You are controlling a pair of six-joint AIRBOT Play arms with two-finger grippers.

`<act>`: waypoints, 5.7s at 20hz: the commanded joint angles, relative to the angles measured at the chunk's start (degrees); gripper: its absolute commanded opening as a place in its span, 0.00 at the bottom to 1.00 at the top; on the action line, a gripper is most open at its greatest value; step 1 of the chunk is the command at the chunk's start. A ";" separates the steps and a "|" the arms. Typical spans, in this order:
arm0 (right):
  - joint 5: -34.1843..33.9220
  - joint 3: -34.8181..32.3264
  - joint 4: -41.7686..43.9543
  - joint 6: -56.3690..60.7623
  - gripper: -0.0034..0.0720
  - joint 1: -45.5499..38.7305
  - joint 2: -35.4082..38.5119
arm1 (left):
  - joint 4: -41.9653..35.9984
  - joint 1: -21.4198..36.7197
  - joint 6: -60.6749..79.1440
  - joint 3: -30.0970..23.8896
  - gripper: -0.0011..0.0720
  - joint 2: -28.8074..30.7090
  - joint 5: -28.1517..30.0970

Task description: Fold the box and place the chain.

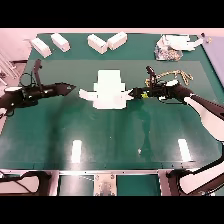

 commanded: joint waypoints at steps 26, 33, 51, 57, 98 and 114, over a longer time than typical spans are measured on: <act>1.01 -0.02 -0.90 -1.70 0.05 0.04 -0.04 | 24.72 -14.27 -28.09 54.23 0.67 -37.40 -6.03; 1.01 -0.02 -1.09 -1.70 0.05 0.04 -0.04 | 21.90 -14.32 -29.11 57.00 0.67 -40.74 -7.15; 1.01 -0.02 -1.07 -3.21 0.05 0.00 -0.04 | 15.58 -16.33 -23.89 57.00 0.50 -43.65 -10.21; 1.01 -0.02 -1.07 -3.65 0.05 0.00 -0.04 | 15.08 -16.33 -21.92 56.98 0.33 -43.71 -10.43; 1.36 0.04 4.15 -4.70 0.45 -9.62 0.04 | 6.99 -14.53 43.36 48.76 0.03 -43.78 -21.55; 2.10 -0.09 4.13 -6.05 0.55 -11.02 -0.04 | 6.05 -14.64 47.06 46.99 0.03 -43.45 -18.99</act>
